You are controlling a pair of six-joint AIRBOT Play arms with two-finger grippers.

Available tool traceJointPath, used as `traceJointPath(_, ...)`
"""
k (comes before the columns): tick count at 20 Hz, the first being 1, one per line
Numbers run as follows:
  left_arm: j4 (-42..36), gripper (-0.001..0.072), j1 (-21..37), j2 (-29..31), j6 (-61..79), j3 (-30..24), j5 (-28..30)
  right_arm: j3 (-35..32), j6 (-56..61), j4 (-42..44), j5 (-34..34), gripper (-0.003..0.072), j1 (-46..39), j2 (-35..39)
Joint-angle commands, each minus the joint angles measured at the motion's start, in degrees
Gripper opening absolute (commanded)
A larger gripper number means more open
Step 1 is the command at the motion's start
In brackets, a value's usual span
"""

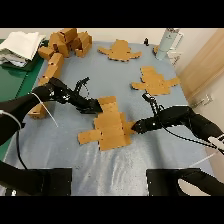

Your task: Fold the box.

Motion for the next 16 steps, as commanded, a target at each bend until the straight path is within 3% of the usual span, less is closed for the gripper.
traceJointPath(1, -7.0, 0.0588, -0.7, -6.3, 8.7, 3.1, -7.5, -0.2, -0.1, -0.5, 0.7, 0.0004, 0.2, 0.5)
traceJointPath(6, -10.3, 0.0577, -2.0, -7.9, 12.7, 4.6, -10.1, -0.2, -0.1, -0.7, 0.7, 0.0004, 0.2, 0.4)
traceJointPath(7, -10.6, 0.0401, -2.1, -7.9, 13.6, 4.6, -10.2, -0.2, -0.1, -0.7, 0.7, 0.0005, 0.2, 0.4)
traceJointPath(8, -10.6, 0.035, -2.2, -7.9, 14.4, 4.6, -10.2, -0.2, -0.1, -0.7, 0.7, 0.0005, 0.2, 0.4)
traceJointPath(10, -10.6, 0.0346, -2.3, -7.9, 14.5, 4.6, -10.2, -0.2, -0.1, -0.7, 0.7, 0.0004, 0.2, 0.4)
traceJointPath(12, -10.6, 0.0114, -2.3, -7.9, 15.2, 4.6, -10.2, -0.2, -0.1, -0.7, 0.7, 0.0004, 0.2, 0.4)
traceJointPath(15, -10.5, 0.0097, -2.4, -7.9, 15.7, 4.6, -10.2, -0.2, -0.1, -0.7, 0.7, 0.0004, 0.2, 0.4)
traceJointPath(16, -10.5, 0.0016, -2.4, -7.9, 16.7, 4.6, -10.4, -0.2, -0.1, -0.7, 0.7, 0.0006, 0.2, 0.4)
